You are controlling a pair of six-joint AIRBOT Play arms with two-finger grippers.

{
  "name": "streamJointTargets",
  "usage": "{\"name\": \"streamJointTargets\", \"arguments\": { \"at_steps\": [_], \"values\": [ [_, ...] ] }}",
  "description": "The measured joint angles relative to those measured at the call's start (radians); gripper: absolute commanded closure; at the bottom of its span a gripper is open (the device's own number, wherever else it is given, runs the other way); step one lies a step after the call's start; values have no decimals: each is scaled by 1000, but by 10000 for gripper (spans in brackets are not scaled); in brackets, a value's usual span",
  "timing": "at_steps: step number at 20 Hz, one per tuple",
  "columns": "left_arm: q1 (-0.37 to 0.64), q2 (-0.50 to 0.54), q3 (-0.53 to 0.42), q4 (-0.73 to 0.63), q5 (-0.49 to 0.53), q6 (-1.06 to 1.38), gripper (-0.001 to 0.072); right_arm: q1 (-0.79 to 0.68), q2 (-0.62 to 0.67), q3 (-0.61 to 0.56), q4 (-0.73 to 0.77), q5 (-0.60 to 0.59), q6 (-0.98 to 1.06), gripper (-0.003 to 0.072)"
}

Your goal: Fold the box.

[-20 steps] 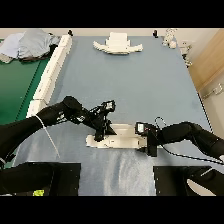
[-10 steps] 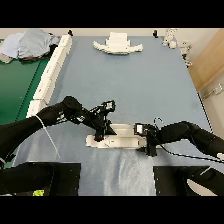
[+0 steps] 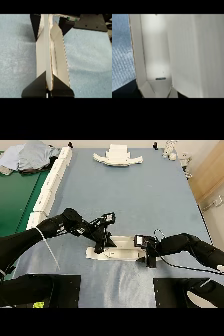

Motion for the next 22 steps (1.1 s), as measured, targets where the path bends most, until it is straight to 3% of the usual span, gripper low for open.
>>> {"name": "streamJointTargets", "arguments": {
  "at_steps": [22],
  "values": [
    [0,0,0,-43,32,4,692,0,0,0,-4,0,0,176]
  ]
}}
